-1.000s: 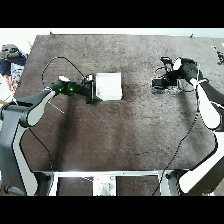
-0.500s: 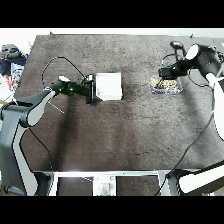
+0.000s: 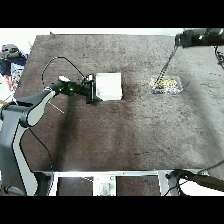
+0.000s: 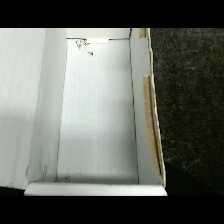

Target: Fold the box and place the chain.

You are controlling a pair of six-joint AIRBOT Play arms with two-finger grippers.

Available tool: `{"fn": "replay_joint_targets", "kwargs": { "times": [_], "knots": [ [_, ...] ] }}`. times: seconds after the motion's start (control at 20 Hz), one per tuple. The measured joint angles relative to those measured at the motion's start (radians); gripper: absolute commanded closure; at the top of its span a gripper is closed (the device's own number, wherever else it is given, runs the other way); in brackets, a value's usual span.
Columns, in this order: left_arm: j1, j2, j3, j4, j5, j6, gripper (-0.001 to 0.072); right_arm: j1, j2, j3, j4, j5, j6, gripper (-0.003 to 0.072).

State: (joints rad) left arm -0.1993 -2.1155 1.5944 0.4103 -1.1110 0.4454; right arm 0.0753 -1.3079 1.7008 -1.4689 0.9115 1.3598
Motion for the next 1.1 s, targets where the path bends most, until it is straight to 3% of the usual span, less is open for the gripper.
{"fn": "replay_joint_targets", "kwargs": {
  "times": [0.25,0.5,0.85,1.1],
  "knots": [
    [0.000,0.000,0.000,0.000,0.000,0.000,0.0543,0.138,0.087,0.000,0.000,-0.222,-0.048,0.0676],
    [0.000,0.000,0.000,0.000,0.000,0.000,0.0543,0.258,0.103,0.000,0.000,-0.318,-0.077,0.0675],
    [0.000,0.000,0.000,0.000,0.000,0.000,0.0543,0.370,0.053,0.000,0.008,-0.362,-0.084,0.0676],
    [0.000,0.000,0.000,0.000,0.000,0.000,0.0543,0.426,-0.053,0.000,0.066,-0.266,-0.085,0.0676]
  ]
}}
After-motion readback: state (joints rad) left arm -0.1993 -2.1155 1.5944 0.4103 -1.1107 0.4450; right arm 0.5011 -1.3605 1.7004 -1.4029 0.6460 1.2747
